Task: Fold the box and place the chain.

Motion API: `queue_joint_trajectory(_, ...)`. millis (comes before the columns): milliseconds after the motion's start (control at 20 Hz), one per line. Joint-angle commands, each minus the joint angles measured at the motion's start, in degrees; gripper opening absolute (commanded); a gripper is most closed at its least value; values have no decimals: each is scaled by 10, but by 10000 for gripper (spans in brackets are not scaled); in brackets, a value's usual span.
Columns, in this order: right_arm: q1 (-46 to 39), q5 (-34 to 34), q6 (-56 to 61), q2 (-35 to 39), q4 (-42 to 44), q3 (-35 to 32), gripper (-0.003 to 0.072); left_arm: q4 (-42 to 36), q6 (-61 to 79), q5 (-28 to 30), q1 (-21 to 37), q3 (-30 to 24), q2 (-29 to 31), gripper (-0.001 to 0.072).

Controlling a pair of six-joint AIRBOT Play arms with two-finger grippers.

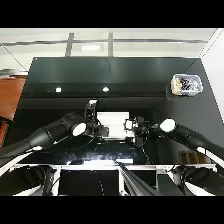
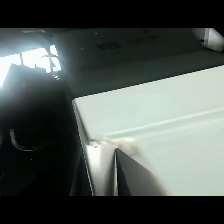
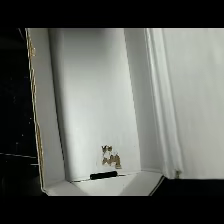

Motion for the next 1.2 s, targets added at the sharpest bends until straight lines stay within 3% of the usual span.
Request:
queue_joint_trajectory(0, 1, 0, 0, 0, 0, 0, 345, 39, -59, -14, -18, 16, -13, 264)
queue_joint_trajectory(450, 5, 0, 0, -1, -5, 0, 345, 74, -88, -20, -18, 58, -54, 264)
queue_joint_trajectory(1150, 5, 0, 0, -1, -5, 0, 345, 72, -97, -21, -18, 58, -59, 264)
